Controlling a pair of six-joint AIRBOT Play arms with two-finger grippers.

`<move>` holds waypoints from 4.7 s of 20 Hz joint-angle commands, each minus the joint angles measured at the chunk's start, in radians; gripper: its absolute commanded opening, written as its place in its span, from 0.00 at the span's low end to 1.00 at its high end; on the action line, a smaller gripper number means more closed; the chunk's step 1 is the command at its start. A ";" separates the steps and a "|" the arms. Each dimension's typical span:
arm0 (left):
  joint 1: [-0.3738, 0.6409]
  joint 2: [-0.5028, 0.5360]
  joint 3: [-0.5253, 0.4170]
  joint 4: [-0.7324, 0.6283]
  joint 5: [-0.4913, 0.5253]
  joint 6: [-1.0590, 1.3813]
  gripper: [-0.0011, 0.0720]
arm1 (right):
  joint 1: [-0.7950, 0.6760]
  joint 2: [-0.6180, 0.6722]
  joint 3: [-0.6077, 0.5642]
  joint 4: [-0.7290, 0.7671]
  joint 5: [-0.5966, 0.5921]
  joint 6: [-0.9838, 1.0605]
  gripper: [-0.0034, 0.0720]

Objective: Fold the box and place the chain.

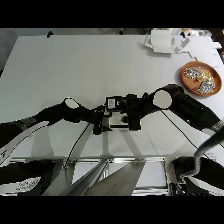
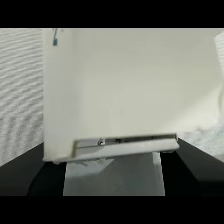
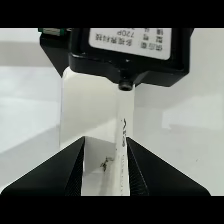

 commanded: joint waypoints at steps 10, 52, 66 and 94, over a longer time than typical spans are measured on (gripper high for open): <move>0.000 0.001 0.000 -0.002 0.004 -0.002 0.30 | 0.001 -0.022 -0.041 0.001 -0.113 0.002 0.52; 0.000 0.001 0.000 -0.002 0.004 -0.002 0.30 | -0.188 0.073 -0.110 0.107 0.061 0.002 0.07; 0.000 0.001 0.000 -0.002 0.004 -0.002 0.30 | -0.183 0.072 -0.203 0.237 -0.034 -0.026 0.07; 0.000 0.001 0.000 -0.002 0.004 -0.002 0.30 | -0.155 0.064 -0.380 0.200 -0.116 -0.029 0.07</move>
